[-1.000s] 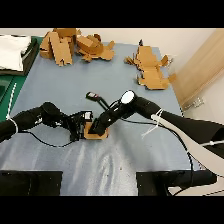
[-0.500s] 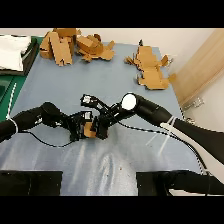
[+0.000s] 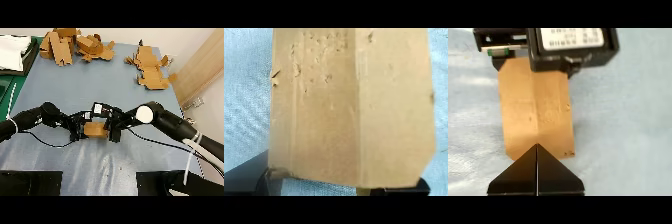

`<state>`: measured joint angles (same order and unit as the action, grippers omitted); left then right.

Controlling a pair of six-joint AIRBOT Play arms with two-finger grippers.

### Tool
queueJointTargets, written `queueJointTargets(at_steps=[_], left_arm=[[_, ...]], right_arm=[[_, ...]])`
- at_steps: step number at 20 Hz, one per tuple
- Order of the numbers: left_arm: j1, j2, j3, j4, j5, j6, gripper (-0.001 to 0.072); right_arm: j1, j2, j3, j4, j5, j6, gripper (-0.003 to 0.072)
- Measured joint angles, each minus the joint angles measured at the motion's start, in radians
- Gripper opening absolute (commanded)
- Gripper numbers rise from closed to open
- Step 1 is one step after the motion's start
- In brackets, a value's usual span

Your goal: Fold the box.

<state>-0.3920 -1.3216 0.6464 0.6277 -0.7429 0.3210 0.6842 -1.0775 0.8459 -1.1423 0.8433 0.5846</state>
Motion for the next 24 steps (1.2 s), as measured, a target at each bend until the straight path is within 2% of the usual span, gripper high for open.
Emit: queueJointTargets(at_steps=[3,5,10,12,21,23,24], left_arm=[[0.0,0.0,0.0,0.0,0.0,0.0,0.0378],[0.0,0.0,0.0,0.0,0.0,0.0,0.0378],[0.0,0.0,0.0,0.0,0.0,0.0,0.0378],[0.0,0.0,0.0,0.0,0.0,0.0,0.0378],[0.0,0.0,0.0,0.0,0.0,0.0,0.0378],[0.0,0.0,0.0,0.0,-0.001,0.0,0.0378],[0.0,0.0,0.0,0.0,-0.003,0.0,0.0378]], right_arm=[[0.002,0.046,-0.044,-0.009,-0.082,-0.004,0.0008],[0.002,0.055,-0.057,0.004,-0.125,-0.008,0.0242],[0.022,0.034,-0.069,0.055,-0.153,-0.063,0.0252],[0.039,0.018,-0.071,0.096,-0.159,-0.101,0.0342],[0.07,-0.051,-0.071,0.169,-0.217,-0.203,0.0347],[0.071,-0.055,-0.072,0.165,-0.248,-0.221,0.0419],[0.072,-0.056,-0.072,0.16,-0.256,-0.228,0.0419]])
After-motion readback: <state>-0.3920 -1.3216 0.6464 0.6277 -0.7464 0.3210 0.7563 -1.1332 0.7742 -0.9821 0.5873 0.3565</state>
